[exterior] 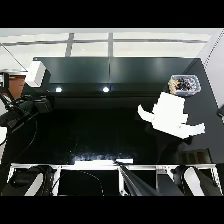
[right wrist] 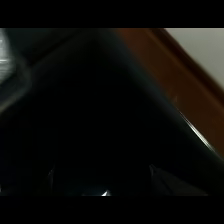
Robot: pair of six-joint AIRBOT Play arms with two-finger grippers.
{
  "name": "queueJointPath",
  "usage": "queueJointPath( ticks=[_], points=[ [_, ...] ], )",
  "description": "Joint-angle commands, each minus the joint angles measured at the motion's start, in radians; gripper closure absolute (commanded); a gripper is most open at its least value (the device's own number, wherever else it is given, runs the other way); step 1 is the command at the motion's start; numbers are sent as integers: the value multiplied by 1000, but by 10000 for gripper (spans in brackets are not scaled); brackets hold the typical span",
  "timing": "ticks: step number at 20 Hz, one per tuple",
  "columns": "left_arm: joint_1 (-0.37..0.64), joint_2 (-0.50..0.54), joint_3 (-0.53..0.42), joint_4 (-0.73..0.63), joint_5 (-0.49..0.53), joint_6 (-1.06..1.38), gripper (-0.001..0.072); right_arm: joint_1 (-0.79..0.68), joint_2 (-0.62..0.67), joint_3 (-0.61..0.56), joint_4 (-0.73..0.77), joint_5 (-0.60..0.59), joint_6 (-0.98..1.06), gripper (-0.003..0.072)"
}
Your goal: Fold the box and place the chain.
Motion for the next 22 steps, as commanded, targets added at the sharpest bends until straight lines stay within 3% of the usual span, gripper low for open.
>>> queueJointPath(
  ticks=[1,3,6,8,16,20,21,22],
  points=[
    [-1,0,1,-6,-2,0,12,-291,-247,93,507,335,-393,-34],
    [-1,0,1,-6,-2,0,12,-265,-377,138,612,515,-470,-34],
    [-1,0,1,-8,-3,0,12,-159,-481,180,469,626,-472,-34],
    [-1,0,1,-14,-3,0,12,-120,-511,180,394,626,-460,-34],
    [-1,0,1,-14,-3,0,12,-103,-531,177,325,679,-388,-34],
    [-1,0,1,-14,-2,0,12,-103,-531,132,332,633,-388,-34],
    [-1,0,1,-14,-2,0,13,-103,-531,126,333,616,-389,-22],
    [-1,0,1,-14,-1,0,12,-103,-531,126,333,605,-390,134]
  ],
)
